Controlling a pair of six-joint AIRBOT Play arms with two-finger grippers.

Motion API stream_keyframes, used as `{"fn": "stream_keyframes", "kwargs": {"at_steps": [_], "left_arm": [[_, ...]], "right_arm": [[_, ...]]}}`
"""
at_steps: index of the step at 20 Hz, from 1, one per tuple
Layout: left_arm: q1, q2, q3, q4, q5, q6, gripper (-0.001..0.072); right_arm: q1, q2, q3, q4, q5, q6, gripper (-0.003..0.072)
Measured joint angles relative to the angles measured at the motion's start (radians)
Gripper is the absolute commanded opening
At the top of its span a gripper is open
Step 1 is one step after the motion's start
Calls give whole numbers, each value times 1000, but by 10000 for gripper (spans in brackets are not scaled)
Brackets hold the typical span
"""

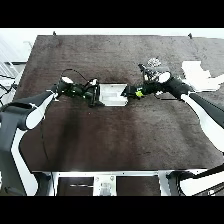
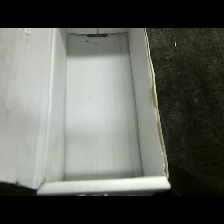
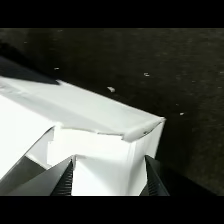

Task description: Fold the box and place the chain.

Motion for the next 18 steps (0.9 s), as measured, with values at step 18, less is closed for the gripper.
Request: {"fn": "stream_keyframes", "kwargs": {"at_steps": [18], "left_arm": [[0,0,0,0,0,0,490]], "right_arm": [[135,-131,278,-500,168,414,513]]}}
